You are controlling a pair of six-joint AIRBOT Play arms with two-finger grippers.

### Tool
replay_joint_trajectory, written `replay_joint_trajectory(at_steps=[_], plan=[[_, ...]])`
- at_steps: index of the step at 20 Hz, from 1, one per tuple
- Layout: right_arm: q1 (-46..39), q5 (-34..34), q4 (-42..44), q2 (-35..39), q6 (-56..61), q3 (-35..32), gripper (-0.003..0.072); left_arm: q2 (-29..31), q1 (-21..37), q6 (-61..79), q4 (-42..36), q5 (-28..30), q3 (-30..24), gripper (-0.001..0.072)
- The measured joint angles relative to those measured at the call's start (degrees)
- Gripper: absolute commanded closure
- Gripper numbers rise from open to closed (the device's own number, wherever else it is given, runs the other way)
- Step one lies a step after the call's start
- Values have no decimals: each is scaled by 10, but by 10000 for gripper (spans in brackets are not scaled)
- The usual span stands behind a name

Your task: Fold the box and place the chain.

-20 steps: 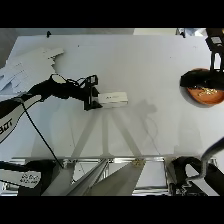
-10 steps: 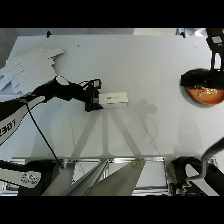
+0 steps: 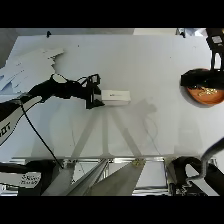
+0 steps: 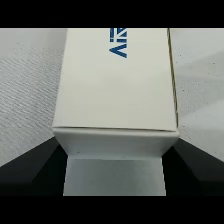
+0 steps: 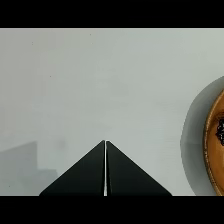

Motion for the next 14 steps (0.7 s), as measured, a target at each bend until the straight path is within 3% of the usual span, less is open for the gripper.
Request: replay_joint_trajectory(at_steps=[8,14], plan=[[0,0,0,0,0,0,678,5,43,-5,-29,48,0,710],[0,0,0,0,0,0,678,5,86,-7,-69,116,0,710]])
